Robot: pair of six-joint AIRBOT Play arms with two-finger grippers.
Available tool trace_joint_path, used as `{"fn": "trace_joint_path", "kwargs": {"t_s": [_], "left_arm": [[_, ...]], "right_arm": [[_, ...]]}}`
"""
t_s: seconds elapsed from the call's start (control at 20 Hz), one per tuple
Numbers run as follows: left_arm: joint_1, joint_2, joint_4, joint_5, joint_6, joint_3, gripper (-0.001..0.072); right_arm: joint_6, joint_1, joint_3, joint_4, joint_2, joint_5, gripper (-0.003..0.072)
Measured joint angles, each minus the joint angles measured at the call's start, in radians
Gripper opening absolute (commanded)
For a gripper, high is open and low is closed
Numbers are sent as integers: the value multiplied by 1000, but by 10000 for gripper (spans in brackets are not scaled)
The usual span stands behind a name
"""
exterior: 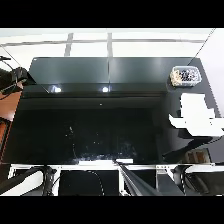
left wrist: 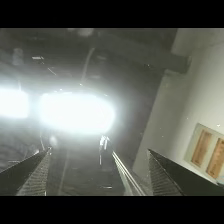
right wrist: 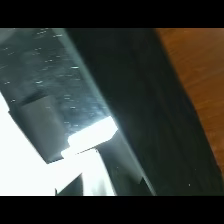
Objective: Fold the box and place the chain.
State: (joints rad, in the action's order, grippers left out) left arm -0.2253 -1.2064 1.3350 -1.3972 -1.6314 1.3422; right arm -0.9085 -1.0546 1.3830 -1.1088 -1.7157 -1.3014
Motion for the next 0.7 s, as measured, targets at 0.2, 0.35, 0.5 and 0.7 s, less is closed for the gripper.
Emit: {"fn": "trace_joint_path", "kwargs": {"t_s": [0.2, 0.35, 0.5, 0.7], "left_arm": [[0, -5, -9, -9, -11, 0, 707], [0, -11, -12, -10, -14, 0, 707], [1, -18, -15, 3, -7, 0, 706], [38, -19, -51, 48, 48, -1, 706]], "right_arm": [[61, 16, 13, 25, 47, -55, 15], [79, 30, -10, 119, 137, -64, 14], [90, 86, -97, 231, 267, -53, 15], [109, 283, -340, 351, 490, 7, 14]]}}
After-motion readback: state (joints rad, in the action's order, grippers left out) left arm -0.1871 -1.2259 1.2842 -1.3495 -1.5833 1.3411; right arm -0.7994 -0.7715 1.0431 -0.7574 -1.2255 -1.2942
